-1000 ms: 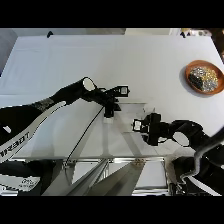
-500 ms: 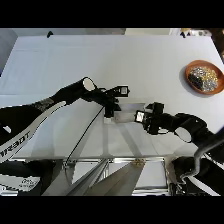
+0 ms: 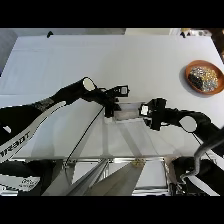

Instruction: Fold the box and place the chain.

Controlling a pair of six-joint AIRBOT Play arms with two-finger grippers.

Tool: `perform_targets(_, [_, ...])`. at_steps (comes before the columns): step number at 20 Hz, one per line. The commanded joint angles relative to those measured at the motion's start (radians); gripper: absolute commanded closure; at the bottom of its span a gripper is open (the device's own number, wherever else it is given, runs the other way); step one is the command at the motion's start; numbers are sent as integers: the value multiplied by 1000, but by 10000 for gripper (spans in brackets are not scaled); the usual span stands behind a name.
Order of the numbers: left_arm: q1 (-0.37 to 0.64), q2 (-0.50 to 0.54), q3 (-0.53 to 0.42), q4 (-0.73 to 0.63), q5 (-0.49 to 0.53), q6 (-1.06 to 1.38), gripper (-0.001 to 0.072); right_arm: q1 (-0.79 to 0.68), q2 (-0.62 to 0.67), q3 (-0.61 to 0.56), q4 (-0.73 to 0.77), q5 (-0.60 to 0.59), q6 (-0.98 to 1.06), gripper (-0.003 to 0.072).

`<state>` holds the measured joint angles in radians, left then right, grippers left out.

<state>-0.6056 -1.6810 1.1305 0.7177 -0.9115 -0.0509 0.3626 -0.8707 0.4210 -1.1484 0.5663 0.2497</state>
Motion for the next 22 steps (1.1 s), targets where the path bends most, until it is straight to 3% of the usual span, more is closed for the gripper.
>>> perform_targets(1, [0,0,0,0,-2,0,699,-64,-42,1,156,66,-211,-1])
perform_targets(8, [0,0,0,0,-2,0,699,-224,-170,14,432,166,-605,0])
perform_targets(11, [0,0,0,0,-2,0,699,-252,-230,47,504,188,-671,0])
perform_targets(15, [0,0,0,1,-2,0,699,-259,-278,106,499,236,-667,0])
perform_targets(18, [0,0,0,1,-2,0,699,-259,-271,100,306,240,-512,1])
perform_targets(22, [0,0,0,0,-2,0,699,-258,-138,-9,255,164,-460,0])
